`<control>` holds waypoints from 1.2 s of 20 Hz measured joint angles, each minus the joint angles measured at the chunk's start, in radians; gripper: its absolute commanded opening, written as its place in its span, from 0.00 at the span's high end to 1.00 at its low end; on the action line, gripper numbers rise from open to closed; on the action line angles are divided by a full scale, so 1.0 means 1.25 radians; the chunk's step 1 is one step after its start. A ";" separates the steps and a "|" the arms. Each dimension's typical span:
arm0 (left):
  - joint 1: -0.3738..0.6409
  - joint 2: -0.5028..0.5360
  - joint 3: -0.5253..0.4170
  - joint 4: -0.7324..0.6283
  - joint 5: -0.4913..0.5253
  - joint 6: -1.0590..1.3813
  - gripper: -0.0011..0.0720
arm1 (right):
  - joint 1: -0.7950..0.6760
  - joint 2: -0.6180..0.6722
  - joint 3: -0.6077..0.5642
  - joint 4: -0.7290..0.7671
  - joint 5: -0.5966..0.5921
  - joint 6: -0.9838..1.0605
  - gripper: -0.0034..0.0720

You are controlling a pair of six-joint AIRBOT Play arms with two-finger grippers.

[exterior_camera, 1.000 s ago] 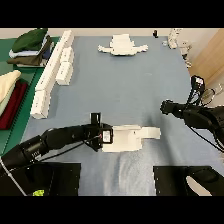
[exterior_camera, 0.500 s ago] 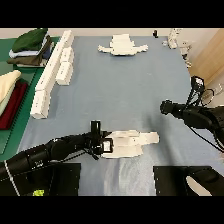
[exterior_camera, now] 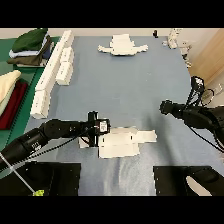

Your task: Fold the box.

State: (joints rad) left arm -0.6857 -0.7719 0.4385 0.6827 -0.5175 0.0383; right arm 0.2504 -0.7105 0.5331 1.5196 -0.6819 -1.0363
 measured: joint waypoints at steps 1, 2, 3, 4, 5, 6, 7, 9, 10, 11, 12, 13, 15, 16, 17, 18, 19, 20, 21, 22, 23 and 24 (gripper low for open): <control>0.005 -0.011 0.007 -0.006 -0.021 0.012 0.97 | 0.000 0.000 0.000 0.000 0.000 0.000 0.35; 0.009 -0.022 0.012 -0.014 -0.035 0.019 0.97 | 0.000 0.000 0.000 0.000 0.000 0.000 0.35; 0.014 -0.033 0.015 -0.028 -0.047 0.026 0.97 | 0.000 0.000 0.000 0.000 0.000 0.000 0.35; 0.015 -0.043 0.018 -0.043 -0.056 0.033 0.97 | 0.000 0.000 0.000 0.000 0.000 0.000 0.35; 0.016 -0.051 0.020 -0.055 -0.065 0.039 0.97 | 0.000 0.000 0.000 0.000 0.000 0.000 0.35; 0.018 -0.059 0.021 -0.067 -0.075 0.045 0.97 | 0.000 0.000 0.000 0.000 0.000 0.000 0.35; 0.018 -0.065 0.022 -0.073 -0.077 0.050 0.97 | 0.000 0.000 0.000 0.001 0.000 0.000 0.35; 0.019 -0.073 0.023 -0.085 -0.083 0.056 0.97 | 0.000 0.000 0.000 0.002 0.000 0.000 0.35; 0.019 -0.076 0.023 -0.091 -0.085 0.056 0.97 | 0.000 0.000 0.000 0.002 0.000 0.000 0.35; 0.020 -0.077 0.023 -0.098 -0.088 0.058 0.97 | 0.000 0.000 0.000 0.002 0.000 0.000 0.35; 0.020 -0.079 0.023 -0.107 -0.088 0.059 0.97 | 0.000 0.000 0.000 0.003 0.000 0.000 0.35; 0.020 -0.080 0.020 -0.112 -0.089 0.059 0.97 | 0.000 0.000 0.000 0.005 0.000 0.000 0.35; 0.020 -0.081 0.013 -0.120 -0.095 0.060 0.97 | 0.000 0.000 0.000 0.008 0.000 0.000 0.35; 0.020 -0.081 0.009 -0.124 -0.095 0.059 0.97 | 0.000 0.000 0.000 0.009 0.000 0.000 0.35; 0.020 -0.081 0.005 -0.126 -0.096 0.059 0.97 | 0.000 0.000 0.000 0.013 0.000 0.000 0.35; 0.020 -0.081 0.003 -0.128 -0.097 0.059 0.97 | 0.000 0.000 0.000 0.014 -0.001 0.000 0.35; 0.020 -0.081 0.001 -0.130 -0.100 0.059 0.97 | 0.000 0.000 0.000 0.016 -0.002 0.000 0.35; 0.020 -0.081 -0.001 -0.131 -0.107 0.059 0.97 | 0.000 0.000 0.000 0.017 -0.004 0.000 0.35; 0.020 -0.081 -0.002 -0.132 -0.113 0.059 0.97 | 0.000 0.000 0.000 0.017 -0.005 0.000 0.35; 0.020 -0.081 -0.003 -0.132 -0.121 0.059 0.97 | 0.000 0.000 0.000 0.020 -0.005 0.000 0.37; 0.020 -0.081 -0.004 -0.133 -0.127 0.059 0.97 | 0.000 0.000 0.000 0.023 -0.006 0.000 0.37; 0.020 -0.081 -0.005 -0.133 -0.134 0.059 0.97 | 0.001 0.000 0.000 0.023 -0.006 0.000 0.37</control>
